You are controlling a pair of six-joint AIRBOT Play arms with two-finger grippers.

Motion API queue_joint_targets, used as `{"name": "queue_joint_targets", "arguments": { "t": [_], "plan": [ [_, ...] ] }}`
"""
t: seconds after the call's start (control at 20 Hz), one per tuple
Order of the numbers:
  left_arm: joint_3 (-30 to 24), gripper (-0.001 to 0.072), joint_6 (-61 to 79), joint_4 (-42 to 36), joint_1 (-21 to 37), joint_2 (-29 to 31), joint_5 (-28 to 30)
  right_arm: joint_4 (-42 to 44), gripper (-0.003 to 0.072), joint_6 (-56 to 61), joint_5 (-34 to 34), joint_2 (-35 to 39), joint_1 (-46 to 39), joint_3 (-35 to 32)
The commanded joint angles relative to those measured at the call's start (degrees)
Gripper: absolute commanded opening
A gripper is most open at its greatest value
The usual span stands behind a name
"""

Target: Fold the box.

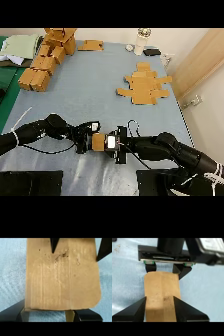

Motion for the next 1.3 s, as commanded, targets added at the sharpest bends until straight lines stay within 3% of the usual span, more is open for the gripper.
{"name": "queue_joint_targets", "arguments": {
  "t": [0.0, 0.25, 0.7, 0.8, 0.85, 0.95, 1.25],
  "plan": [
    [0.0, 0.0447, 0.0, 0.0, 0.0, 0.0, 0.0, -7.3, 0.0521, -1.3, 1.7, -0.3, 2.0, -0.5],
    [0.0, 0.0447, 0.0, 0.0, 0.0, 0.0, 0.0, -12.2, 0.0521, -3.4, 6.0, -5.6, 2.0, -0.5],
    [0.0, 0.0447, 0.0, 0.0, 0.0, 0.0, 0.0, -17.0, 0.0497, -3.5, 6.7, -5.5, 3.8, -0.5],
    [0.0, 0.0447, 0.0, 0.0, 0.0, 0.0, 0.0, -17.4, 0.0362, -3.5, 6.8, -5.1, 4.2, -0.5],
    [0.0, 0.0447, 0.0, 0.0, 0.0, 0.0, 0.0, -17.7, 0.0358, -3.5, 6.8, -5.0, 4.4, -0.5],
    [0.0, 0.0447, 0.0, 0.0, 0.0, 0.0, 0.0, -18.1, 0.0278, -3.0, 6.7, -4.6, 5.2, -0.4],
    [0.0, 0.0447, 0.0, 0.0, 0.0, 0.0, 0.0, -18.1, 0.0276, -3.0, 6.7, -1.7, 5.3, -0.4]
  ]
}}
